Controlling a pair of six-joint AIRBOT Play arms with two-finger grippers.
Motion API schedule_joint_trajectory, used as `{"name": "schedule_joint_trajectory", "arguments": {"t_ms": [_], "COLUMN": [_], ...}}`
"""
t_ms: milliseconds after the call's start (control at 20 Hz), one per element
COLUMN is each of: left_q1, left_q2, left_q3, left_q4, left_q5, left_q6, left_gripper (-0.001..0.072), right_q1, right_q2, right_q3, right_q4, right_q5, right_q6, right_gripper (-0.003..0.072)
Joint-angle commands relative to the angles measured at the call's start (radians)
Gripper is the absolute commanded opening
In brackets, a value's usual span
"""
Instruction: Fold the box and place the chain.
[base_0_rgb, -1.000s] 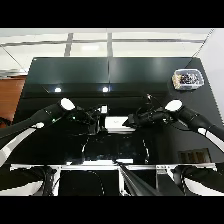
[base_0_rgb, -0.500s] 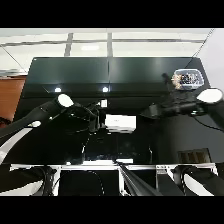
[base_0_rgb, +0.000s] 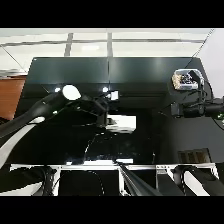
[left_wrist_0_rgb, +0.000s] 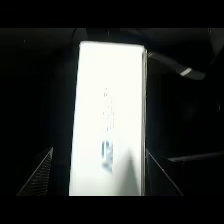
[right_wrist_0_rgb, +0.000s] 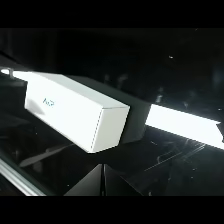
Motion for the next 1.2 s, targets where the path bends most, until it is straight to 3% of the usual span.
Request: {"name": "schedule_joint_trajectory", "arguments": {"t_ms": [0, 150, 700, 1000, 1050, 1150], "left_q1": [-0.066, -0.072, -0.079, -0.162, -0.176, -0.188], "left_q2": [-0.136, -0.180, -0.180, -0.199, -0.202, -0.190], "left_q3": [0.107, 0.121, 0.122, 0.120, 0.121, 0.134], "left_q4": [-0.008, -0.006, 0.042, 0.188, 0.195, 0.320], "left_q5": [-0.016, -0.074, -0.082, 0.035, 0.064, 0.080], "left_q6": [-0.075, -0.076, -0.072, -0.076, -0.111, -0.321], "left_gripper": [0.0716, 0.0717, 0.0718, 0.0716, 0.0668, 0.0347], "right_q1": [-0.011, -0.011, -0.011, -0.011, -0.011, -0.011], "right_q2": [0.005, 0.005, 0.005, 0.005, 0.005, 0.005], "right_q3": [0.000, 0.000, 0.000, 0.000, 0.000, 0.000], "right_q4": [-0.006, -0.007, -0.008, -0.008, -0.007, -0.007], "right_q5": [-0.013, -0.015, -0.025, -0.044, -0.048, -0.047], "right_q6": [0.004, 0.000, -0.009, -0.009, -0.008, -0.006], "right_gripper": [0.0022, 0.0022, 0.0022, 0.0022, 0.0022, 0.0022]}}
